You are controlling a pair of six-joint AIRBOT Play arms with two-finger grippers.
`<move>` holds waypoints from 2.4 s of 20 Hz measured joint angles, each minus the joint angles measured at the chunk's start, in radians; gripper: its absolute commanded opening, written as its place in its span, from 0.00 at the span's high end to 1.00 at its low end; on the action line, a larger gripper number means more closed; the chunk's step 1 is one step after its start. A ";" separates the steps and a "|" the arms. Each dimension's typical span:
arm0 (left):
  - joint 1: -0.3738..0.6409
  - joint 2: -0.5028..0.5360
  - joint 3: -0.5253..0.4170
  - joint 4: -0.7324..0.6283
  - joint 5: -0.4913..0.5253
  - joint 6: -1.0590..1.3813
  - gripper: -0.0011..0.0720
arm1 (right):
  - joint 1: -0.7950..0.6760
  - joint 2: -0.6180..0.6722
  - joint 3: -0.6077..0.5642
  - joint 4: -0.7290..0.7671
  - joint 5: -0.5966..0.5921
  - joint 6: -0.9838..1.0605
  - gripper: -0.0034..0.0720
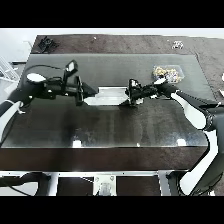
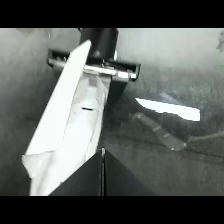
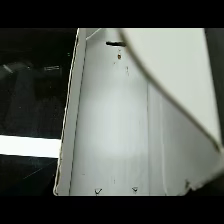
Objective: Fold the box and place the chain.
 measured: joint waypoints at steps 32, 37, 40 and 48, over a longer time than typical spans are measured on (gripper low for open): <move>-0.058 -0.432 0.402 -0.011 0.221 -0.176 0.96 | 0.000 0.000 0.000 0.000 0.000 0.000 0.19; -0.057 -0.446 0.402 -0.011 0.219 -0.192 0.96 | 0.000 0.000 0.000 0.000 0.000 0.000 0.19; -0.056 -0.457 0.402 -0.010 0.209 -0.196 0.96 | 0.000 0.000 0.000 0.000 0.000 0.000 0.19; -0.056 -0.456 0.414 -0.008 0.185 -0.197 0.96 | 0.000 0.000 0.000 0.000 0.000 0.000 0.19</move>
